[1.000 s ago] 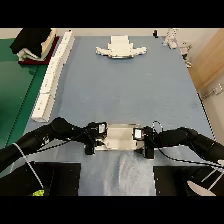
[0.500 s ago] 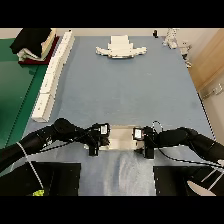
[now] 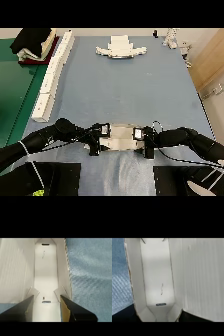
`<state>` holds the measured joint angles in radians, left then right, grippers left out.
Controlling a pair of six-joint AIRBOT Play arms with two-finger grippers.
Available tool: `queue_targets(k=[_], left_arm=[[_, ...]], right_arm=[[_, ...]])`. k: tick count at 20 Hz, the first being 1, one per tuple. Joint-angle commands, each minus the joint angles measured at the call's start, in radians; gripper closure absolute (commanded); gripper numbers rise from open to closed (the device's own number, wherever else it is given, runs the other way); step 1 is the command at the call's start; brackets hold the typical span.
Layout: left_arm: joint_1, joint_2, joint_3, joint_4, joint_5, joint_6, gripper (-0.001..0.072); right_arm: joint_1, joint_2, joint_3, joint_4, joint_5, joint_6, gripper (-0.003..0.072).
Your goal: Fold the box.
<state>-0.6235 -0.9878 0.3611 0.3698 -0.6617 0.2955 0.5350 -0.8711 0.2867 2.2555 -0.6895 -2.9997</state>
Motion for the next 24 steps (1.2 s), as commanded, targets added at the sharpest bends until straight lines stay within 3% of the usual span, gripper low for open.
queue_targets(k=[1,2,3,4,6,8,13,18,24], left_arm=[[0.0,-0.001,0.0,-0.005,0.008,-0.002,0.0205],[0.0,0.0,0.0,-0.003,0.008,-0.013,0.0411],[0.001,0.0,0.0,0.0,0.009,-0.028,0.0562],[0.002,0.002,0.001,0.012,0.01,-0.053,0.0616],[0.002,0.023,0.003,0.076,0.01,-0.18,0.0617],[0.002,0.067,0.02,0.221,0.008,-0.438,0.0695],[0.002,0.281,0.044,0.628,-0.117,-1.196,0.0695],[0.041,0.474,0.044,0.88,-0.204,-1.897,0.0695],[0.266,0.47,0.044,0.892,-0.259,-1.994,0.0695]], right_arm=[[0.001,0.0,0.001,0.0,0.0,-0.001,0.015],[0.001,0.0,0.001,0.0,0.0,-0.001,0.015],[0.001,0.0,0.001,0.0,0.0,-0.001,0.015],[0.001,0.0,0.001,0.0,0.0,-0.001,0.015],[0.001,0.0,0.001,0.0,0.0,-0.001,0.015],[0.001,0.0,0.001,0.0,0.0,-0.001,0.015],[0.001,0.0,0.001,0.0,0.0,-0.001,0.015],[0.001,0.0,0.001,0.0,0.0,-0.001,0.015],[0.001,0.0,0.001,0.0,0.0,-0.001,0.015]])
